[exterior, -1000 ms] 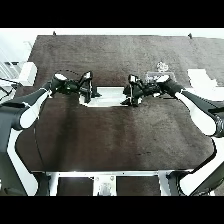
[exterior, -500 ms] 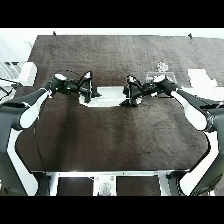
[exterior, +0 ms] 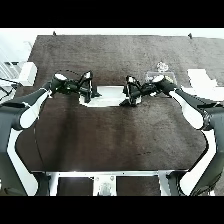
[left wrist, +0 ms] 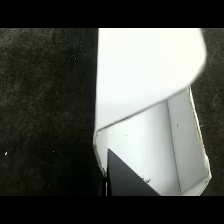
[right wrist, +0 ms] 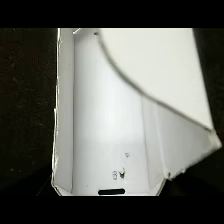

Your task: Fold the box and place the chain.

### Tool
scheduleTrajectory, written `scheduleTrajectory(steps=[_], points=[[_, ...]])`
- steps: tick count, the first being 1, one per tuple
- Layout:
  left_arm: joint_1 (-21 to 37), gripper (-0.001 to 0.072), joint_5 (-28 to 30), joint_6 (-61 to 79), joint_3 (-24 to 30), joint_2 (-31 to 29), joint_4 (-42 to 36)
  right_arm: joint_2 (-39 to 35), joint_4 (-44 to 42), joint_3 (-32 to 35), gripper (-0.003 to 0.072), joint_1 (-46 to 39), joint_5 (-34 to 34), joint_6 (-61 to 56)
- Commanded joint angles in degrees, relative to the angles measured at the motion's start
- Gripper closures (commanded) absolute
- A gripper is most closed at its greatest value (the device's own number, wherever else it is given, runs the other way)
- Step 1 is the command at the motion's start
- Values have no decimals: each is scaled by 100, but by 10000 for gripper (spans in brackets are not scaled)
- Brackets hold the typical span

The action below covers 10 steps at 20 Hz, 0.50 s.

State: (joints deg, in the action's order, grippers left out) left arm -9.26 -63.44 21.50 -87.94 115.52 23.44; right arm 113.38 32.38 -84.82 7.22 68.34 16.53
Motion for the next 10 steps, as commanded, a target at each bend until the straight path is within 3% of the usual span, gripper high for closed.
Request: scheduleTrajectory(steps=[1, 10], points=[[2, 692, -7, 0, -4, 2, 0, 85, -2, -103, 67, 7, 61, 26], [2, 691, -7, 0, -4, 2, -11, 232, 22, -221, 67, 52, 140, 22]])
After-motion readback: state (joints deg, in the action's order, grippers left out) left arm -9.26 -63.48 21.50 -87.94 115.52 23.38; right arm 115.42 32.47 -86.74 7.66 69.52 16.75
